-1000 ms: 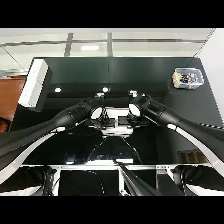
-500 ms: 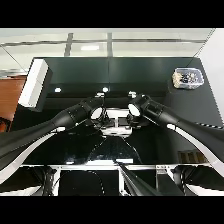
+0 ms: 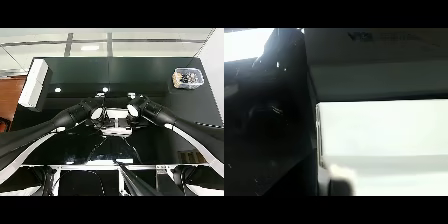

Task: Fold the box and place the chain.

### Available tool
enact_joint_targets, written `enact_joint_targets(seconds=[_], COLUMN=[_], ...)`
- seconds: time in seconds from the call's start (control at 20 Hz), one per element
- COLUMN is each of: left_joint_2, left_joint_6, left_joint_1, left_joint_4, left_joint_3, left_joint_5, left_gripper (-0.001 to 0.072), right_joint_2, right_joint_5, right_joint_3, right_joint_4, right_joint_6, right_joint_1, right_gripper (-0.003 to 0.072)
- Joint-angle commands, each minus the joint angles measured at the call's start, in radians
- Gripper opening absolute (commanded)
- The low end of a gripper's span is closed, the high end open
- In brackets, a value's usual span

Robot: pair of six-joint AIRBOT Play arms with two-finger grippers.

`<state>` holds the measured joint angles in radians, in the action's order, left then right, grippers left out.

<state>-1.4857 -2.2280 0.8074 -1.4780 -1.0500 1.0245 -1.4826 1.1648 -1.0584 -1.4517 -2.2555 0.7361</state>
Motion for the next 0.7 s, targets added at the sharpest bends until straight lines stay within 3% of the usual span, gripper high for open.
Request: enact_joint_targets(seconds=[0.0,0.2,0.4,0.65], left_joint_2=[0.0,0.0,0.0,0.0], left_joint_6=[-0.005,-0.005,-0.005,-0.005], left_joint_1=[-0.001,-0.001,-0.001,-0.001], left_joint_4=[0.002,0.002,0.002,0.002], left_joint_3=[-0.001,-0.001,-0.001,-0.001], left_joint_5=[0.005,0.005,0.011,0.011], left_gripper=[0.0031,0.0031,0.0031,0.0031], right_joint_2=[0.011,0.103,0.322,0.538], right_joint_5=[0.003,0.027,0.025,-0.027], right_joint_3=[-0.001,-0.002,-0.042,-0.054], right_joint_4=[-0.018,-0.048,-0.068,-0.457], right_joint_6=[0.007,0.115,0.215,0.241], right_joint_1=[-0.001,-0.005,-0.054,-0.232], right_gripper=[0.0327,0.0327,0.0323,0.0324])
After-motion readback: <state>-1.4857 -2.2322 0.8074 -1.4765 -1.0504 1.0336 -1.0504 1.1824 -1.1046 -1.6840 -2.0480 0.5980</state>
